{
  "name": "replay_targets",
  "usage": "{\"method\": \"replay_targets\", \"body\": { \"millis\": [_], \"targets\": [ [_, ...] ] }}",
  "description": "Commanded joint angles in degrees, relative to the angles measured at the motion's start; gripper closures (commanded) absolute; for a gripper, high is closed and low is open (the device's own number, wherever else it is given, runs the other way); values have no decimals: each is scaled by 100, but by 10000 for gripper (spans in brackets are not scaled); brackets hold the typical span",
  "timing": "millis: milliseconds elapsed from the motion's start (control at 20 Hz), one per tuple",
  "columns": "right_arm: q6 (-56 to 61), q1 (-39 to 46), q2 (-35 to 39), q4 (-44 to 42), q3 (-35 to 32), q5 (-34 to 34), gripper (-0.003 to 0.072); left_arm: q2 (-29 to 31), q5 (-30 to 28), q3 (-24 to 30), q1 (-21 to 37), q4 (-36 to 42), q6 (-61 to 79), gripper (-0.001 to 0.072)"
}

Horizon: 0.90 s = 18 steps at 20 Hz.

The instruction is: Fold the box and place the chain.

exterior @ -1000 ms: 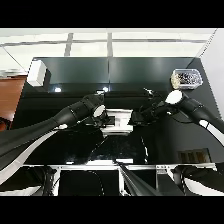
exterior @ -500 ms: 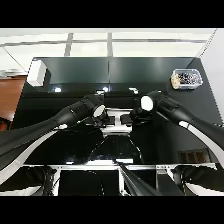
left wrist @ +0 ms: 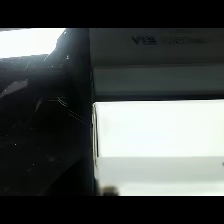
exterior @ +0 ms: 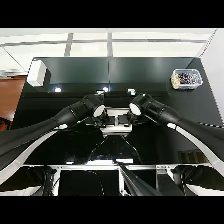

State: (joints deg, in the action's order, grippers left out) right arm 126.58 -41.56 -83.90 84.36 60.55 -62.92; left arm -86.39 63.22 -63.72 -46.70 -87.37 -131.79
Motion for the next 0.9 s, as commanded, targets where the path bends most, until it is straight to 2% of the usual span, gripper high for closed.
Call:
{"method": "replay_targets", "body": {
  "millis": [0,50,250,300,350,450,600,750,800,850],
  "targets": [
    [133,-24,-101,-136,13,-70,426,2,2,-2,2,-2,2,685],
    [133,-24,-101,-129,13,-72,678,2,0,-2,2,-2,2,685],
    [136,-22,-101,-133,13,-63,670,2,0,-2,2,-2,2,685],
    [136,-22,-101,-136,13,-70,565,2,-2,-2,2,-2,2,685],
    [136,-22,-101,-136,13,-72,399,2,-4,-2,2,-2,2,685],
    [133,-22,-101,-131,13,-76,406,2,-15,-2,2,-2,2,685],
    [35,-22,-103,-129,13,-66,673,2,-13,-2,2,-2,2,685],
    [-22,-22,-101,-118,13,-55,669,2,-15,-2,2,-2,2,685],
    [-22,-22,-79,-118,15,-85,516,2,-15,-2,2,-2,2,685],
    [-24,-22,-31,-118,15,-127,294,2,-15,-2,2,-2,2,685]
  ]
}}
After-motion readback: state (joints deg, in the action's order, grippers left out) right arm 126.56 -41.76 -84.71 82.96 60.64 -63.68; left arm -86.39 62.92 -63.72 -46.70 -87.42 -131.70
